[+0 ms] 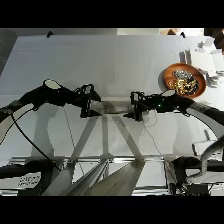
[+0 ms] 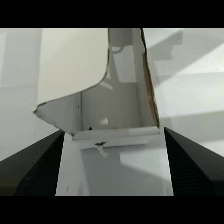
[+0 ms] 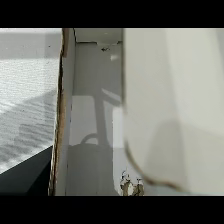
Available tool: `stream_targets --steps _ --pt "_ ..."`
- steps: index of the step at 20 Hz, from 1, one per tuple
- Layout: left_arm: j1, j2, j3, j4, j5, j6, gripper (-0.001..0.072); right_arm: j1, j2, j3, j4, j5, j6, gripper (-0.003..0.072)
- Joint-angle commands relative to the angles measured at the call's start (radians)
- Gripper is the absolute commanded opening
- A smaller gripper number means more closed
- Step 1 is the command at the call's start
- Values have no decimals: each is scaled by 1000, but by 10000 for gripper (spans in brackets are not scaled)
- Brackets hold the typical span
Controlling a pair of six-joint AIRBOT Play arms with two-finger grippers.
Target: Fold the box and place the chain.
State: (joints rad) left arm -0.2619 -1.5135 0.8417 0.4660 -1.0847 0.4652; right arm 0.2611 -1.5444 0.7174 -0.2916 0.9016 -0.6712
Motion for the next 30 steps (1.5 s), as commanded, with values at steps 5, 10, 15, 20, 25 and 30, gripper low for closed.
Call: stream_targets --steps 5,10,15,20,25,30 --pt "-20 -13 -1 -6 40 1 697 0 1 1 0 0 0 536" --pt "-61 -53 -2 -15 119 -52 696 0 1 1 0 0 0 536" --pt "-93 -103 -3 -93 149 -42 695 0 1 1 0 0 0 536" --pt "-101 -105 -3 -85 152 -43 338 0 1 1 0 0 0 536" --pt "-101 -105 -3 -85 122 -44 277 0 1 1 0 0 0 536" --pt "-101 -105 -3 -85 123 -44 277 0 0 1 0 0 0 536"
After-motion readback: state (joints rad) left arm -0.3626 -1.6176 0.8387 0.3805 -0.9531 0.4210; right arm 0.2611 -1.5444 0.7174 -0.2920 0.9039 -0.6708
